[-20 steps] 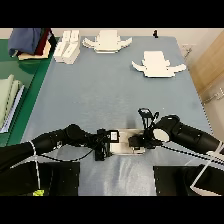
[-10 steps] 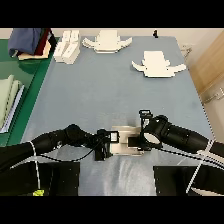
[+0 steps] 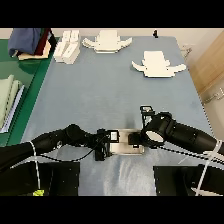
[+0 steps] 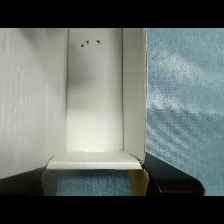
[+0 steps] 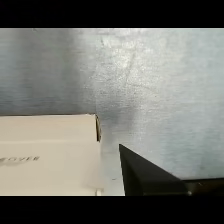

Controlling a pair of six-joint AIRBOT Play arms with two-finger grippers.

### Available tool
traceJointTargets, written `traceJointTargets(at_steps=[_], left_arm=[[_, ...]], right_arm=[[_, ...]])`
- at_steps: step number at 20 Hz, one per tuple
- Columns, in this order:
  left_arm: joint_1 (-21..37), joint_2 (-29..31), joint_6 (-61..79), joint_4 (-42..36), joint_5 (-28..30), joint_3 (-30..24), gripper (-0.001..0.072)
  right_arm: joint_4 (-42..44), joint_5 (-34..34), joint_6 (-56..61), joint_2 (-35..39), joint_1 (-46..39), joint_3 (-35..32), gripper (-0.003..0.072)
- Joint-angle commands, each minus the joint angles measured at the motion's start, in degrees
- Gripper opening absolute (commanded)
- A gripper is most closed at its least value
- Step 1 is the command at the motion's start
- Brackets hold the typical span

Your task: Fold the box.

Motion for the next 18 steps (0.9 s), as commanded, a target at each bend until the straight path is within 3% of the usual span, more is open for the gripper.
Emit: traceJointTargets(at_steps=[1, 4, 5, 7, 8, 9, 11, 14, 16, 18], left_arm=[[0.02, 0.0, 0.07, 0.02, -0.04, 0.04, 0.048], [0.02, -0.02, 0.07, 0.02, -0.04, 0.04, 0.048], [0.02, -0.02, 0.07, 0.02, -0.04, 0.04, 0.048], [0.02, -0.02, 0.07, 0.02, -0.07, 0.04, 0.048], [0.02, -0.02, 0.07, 0.02, -0.04, 0.04, 0.048], [0.02, 0.0, 0.07, 0.02, -0.04, 0.04, 0.048], [0.02, -0.02, 0.07, 0.02, -0.04, 0.04, 0.048], [0.02, -0.02, 0.07, 0.02, -0.04, 0.04, 0.048], [0.02, -0.02, 0.07, 0.02, -0.04, 0.04, 0.048], [0.02, -0.02, 0.07, 0.02, -0.04, 0.04, 0.048]], right_arm=[[0.35, 3.39, -0.2, 3.45, 0.07, 2.58, 0.0484], [0.5, 7.93, -0.22, 8.87, 0.07, 5.01, 0.048], [0.24, 9.97, -0.22, 10.88, 0.02, 5.11, 0.0444], [-3.63, 17.66, -0.55, 14.03, -0.79, 4.72, 0.0119], [-6.32, 21.0, -2.01, 14.82, -2.34, 4.46, -0.0001], [-9.31, 22.38, -4.87, 15.26, -5.25, 4.13, -0.0001], [-8.33, 17.92, -14.91, 14.47, -14.73, 3.91, -0.0001], [6.21, 6.19, -34.49, 9.11, -33.53, 3.96, -0.0001], [25.55, 2.51, -51.82, 2.54, -44.74, 4.33, -0.0001], [47.3, 5.49, -68.81, -4.76, -51.25, 5.16, -0.0001]])
